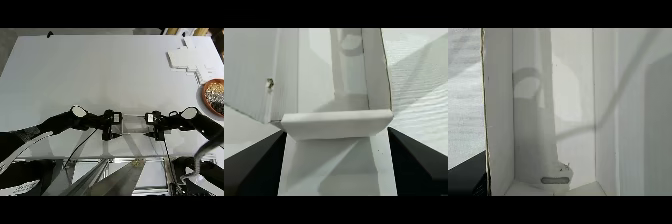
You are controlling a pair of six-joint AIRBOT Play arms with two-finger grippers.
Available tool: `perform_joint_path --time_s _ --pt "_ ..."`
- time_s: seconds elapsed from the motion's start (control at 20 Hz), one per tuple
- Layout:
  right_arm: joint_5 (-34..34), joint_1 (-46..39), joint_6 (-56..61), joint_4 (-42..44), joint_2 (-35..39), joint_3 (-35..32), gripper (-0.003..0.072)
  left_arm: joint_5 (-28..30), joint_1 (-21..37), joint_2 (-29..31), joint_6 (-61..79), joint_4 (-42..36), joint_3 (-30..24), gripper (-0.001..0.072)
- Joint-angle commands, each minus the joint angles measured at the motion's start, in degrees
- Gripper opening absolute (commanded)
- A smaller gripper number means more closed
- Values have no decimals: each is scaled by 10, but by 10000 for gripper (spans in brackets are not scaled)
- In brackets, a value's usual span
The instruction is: Fold the box and place the chain.
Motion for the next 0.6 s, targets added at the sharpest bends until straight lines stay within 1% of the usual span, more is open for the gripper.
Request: perform_joint_path --time_s 0.0,0.25,0.45,0.55 --pt "0 0 1 0 0 0 573 1 -6 -18 29 -16 9 709" --pt "0 0 1 0 0 1 573 -11 -7 -49 14 -39 45 707" --pt "0 0 1 0 0 1 573 -23 -4 -53 8 -37 48 693" --pt "0 0 1 0 0 1 573 -28 -1 -53 -10 -23 48 678"
